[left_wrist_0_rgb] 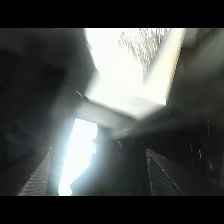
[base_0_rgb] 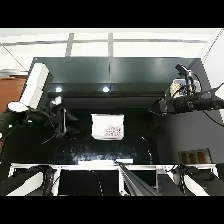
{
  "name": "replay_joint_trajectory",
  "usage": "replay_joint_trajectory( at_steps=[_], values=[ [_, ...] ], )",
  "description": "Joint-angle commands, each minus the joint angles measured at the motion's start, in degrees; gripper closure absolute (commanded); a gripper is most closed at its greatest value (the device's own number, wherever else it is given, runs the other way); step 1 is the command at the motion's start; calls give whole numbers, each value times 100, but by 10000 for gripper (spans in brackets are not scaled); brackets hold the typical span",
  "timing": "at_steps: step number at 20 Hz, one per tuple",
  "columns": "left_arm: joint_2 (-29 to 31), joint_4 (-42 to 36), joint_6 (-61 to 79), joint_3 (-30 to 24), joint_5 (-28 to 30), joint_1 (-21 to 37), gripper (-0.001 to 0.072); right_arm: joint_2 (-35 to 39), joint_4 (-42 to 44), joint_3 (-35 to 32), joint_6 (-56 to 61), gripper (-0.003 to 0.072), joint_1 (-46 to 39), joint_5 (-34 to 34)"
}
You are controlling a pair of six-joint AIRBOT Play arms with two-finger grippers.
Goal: Fold the box and place the chain.
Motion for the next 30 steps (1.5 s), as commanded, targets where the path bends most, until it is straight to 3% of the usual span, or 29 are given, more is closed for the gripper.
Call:
replay_joint_trajectory(
  at_steps=[1,4,12,30],
  values=[
    [-494,564,509,92,201,-481,19,-2,-4,-4,20,-11,-2,39],
    [-907,566,605,385,149,-953,19,-2,-2,-4,20,-11,-2,33],
    [-1150,-341,1014,479,127,-1054,18,-2,-7,-4,17,-11,-2,-125],
    [-1174,-332,667,481,452,-1327,6,-2,-4,-4,85,-11,-2,-214]
  ],
)
